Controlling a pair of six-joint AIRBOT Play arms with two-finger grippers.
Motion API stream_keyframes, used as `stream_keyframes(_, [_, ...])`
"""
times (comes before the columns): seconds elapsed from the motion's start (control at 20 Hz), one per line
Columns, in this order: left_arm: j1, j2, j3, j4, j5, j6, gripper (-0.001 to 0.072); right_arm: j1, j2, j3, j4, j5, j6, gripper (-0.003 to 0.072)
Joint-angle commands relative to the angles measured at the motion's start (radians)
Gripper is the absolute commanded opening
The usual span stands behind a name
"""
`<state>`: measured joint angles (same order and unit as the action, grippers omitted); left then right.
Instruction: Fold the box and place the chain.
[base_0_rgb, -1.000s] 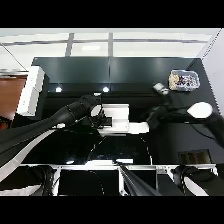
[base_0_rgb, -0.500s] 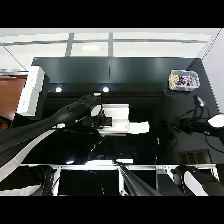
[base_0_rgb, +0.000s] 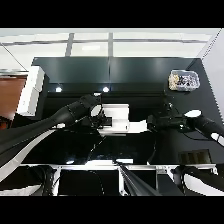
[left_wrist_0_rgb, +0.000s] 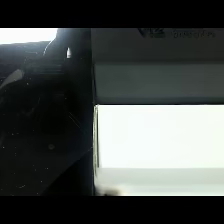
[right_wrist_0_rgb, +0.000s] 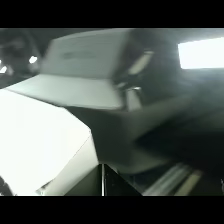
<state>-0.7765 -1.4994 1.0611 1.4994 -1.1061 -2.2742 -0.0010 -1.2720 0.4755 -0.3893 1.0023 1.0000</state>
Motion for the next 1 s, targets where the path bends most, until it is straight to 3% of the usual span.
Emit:
stream_keyframes(0.0, [0.000, 0.000, 0.001, 0.000, 0.001, 0.000, 0.0029, 0.032, -0.030, 0.079, 0.035, 0.085, -0.071, 0.0016])
stream_keyframes(0.05, [0.000, 0.000, 0.001, 0.000, 0.001, 0.000, 0.0029, 0.032, -0.030, 0.103, 0.029, 0.117, -0.070, 0.0018])
stream_keyframes(0.1, [0.000, 0.000, 0.001, 0.000, 0.002, 0.000, 0.0029, 0.033, -0.029, 0.126, 0.021, 0.145, -0.070, 0.0168])
stream_keyframes(0.15, [0.000, 0.000, 0.001, 0.000, 0.002, 0.000, 0.0029, 0.037, -0.029, 0.145, 0.012, 0.167, -0.070, 0.0516])
stream_keyframes(0.2, [0.000, 0.000, 0.001, 0.000, 0.002, 0.000, 0.0029, 0.043, -0.029, 0.161, 0.011, 0.188, -0.072, 0.0711])
stream_keyframes(0.35, [0.000, 0.000, 0.001, 0.000, 0.002, 0.000, 0.0029, 0.083, -0.029, 0.184, 0.015, 0.212, -0.068, 0.0710])
stream_keyframes(0.5, [0.000, 0.000, 0.001, 0.000, 0.002, 0.000, 0.0029, 0.154, -0.029, 0.187, 0.012, 0.163, 0.011, 0.0709])
stream_keyframes(0.6, [0.000, 0.000, 0.001, 0.000, 0.002, 0.000, 0.0029, 0.187, -0.029, 0.187, 0.007, 0.126, 0.023, 0.0576])
stream_keyframes(0.85, [0.000, 0.000, 0.001, 0.000, 0.002, 0.000, 0.0029, 0.254, -0.029, 0.209, -0.101, 0.047, 0.121, 0.0496])
stream_keyframes(0.9, [0.000, 0.000, 0.001, 0.000, 0.002, 0.000, 0.0029, 0.274, -0.029, 0.221, -0.120, 0.038, 0.122, 0.0355])
stream_keyframes(0.95, [0.000, 0.000, 0.001, -0.001, 0.002, 0.000, 0.0029, 0.297, -0.029, 0.237, -0.150, 0.023, 0.135, 0.0355])
